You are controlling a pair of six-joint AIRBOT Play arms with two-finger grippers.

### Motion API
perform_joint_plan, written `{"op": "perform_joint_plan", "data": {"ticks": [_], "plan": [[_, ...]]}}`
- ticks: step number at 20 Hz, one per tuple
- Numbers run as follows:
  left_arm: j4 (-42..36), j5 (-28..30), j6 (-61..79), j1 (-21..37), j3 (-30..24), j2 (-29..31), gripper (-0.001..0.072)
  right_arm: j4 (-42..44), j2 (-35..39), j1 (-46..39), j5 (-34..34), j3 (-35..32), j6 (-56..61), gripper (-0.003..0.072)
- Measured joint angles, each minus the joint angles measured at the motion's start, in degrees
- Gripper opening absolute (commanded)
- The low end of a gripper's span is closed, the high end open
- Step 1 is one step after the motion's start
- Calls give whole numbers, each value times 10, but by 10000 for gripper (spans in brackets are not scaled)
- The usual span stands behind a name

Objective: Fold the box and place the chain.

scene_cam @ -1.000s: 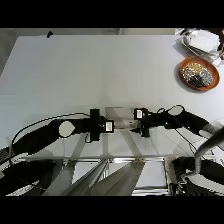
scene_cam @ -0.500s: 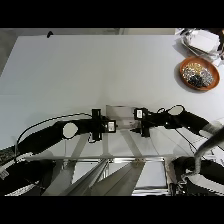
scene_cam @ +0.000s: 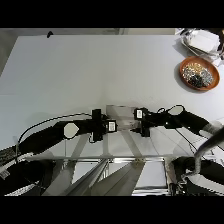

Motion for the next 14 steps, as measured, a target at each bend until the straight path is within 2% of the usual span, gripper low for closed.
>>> {"op": "perform_joint_plan", "data": {"ticks": [6,8,9,11,12,13,14], "plan": [[-4,-30,-2,17,0,23,407,0,0,0,0,0,0,397],[5,-62,-5,38,1,45,286,1,0,0,0,0,2,397],[12,-82,-11,49,1,56,255,1,0,0,-1,0,2,397],[37,-131,-34,77,1,83,251,1,0,0,-1,0,2,397],[49,-158,-52,94,1,99,192,1,0,0,-1,0,2,397],[59,-182,-73,111,1,115,82,1,0,0,-1,0,2,397],[70,-205,-98,131,1,134,5,1,0,0,-1,0,2,397]]}}
